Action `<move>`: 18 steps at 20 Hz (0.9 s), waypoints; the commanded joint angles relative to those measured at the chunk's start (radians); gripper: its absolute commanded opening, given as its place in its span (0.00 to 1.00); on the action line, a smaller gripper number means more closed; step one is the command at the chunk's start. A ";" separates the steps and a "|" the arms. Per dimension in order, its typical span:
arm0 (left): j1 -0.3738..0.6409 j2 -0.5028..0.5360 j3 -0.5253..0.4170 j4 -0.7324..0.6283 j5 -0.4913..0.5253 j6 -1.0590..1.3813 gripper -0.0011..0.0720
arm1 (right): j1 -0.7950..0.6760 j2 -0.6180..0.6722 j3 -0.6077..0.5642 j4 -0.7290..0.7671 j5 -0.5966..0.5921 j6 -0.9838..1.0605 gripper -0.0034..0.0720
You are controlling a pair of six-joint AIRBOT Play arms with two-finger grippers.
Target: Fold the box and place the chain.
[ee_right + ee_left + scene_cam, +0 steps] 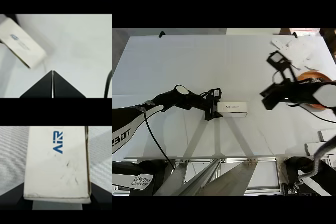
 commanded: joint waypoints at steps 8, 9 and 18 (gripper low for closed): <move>0.001 0.000 0.000 0.000 0.000 0.000 0.48 | -0.472 0.204 0.000 -0.188 0.309 0.100 0.06; 0.001 0.000 0.000 0.000 0.000 0.000 0.48 | -0.486 0.204 0.000 -0.188 0.308 0.128 0.06; 0.001 0.000 0.000 0.000 0.000 0.000 0.47 | -0.492 0.204 0.000 -0.187 0.307 0.146 0.06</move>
